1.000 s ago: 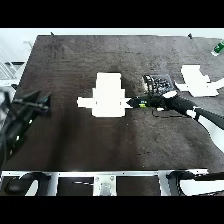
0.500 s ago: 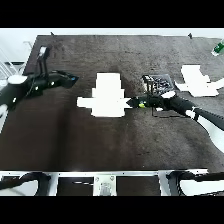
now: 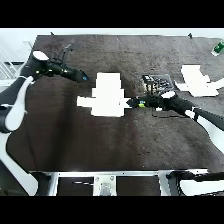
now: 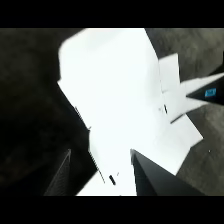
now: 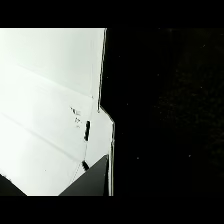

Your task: Fold the box and place the chain.

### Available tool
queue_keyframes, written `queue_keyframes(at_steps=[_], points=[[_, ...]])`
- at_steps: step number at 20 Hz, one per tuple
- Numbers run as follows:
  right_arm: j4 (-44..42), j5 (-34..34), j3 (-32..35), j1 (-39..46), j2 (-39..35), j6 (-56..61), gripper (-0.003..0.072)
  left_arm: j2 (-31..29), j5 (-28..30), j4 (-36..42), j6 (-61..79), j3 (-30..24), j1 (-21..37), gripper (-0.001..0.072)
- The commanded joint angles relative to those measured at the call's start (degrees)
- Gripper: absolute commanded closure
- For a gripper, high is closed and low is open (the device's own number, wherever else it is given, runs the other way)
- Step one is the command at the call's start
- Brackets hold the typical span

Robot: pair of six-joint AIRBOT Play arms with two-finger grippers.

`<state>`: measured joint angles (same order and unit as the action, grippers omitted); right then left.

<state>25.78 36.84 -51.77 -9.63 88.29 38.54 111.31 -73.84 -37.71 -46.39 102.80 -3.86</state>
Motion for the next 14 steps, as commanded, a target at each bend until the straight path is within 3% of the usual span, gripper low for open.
queue_keyframes(at_steps=[1,6,14], points=[[0.0,0.0,-0.1,-0.2,0.0,0.0,0.0680,7.1,-6.6,-2.6,-5.9,7.2,-2.9,0.0265],[0.0,0.1,-0.1,-0.3,0.0,0.0,0.0680,9.7,-4.2,-2.5,-7.1,7.9,-5.3,0.0265],[0.0,0.2,-0.1,-0.5,0.0,0.0,0.0679,13.2,-5.7,4.2,-4.4,7.9,-6.4,0.0266]])
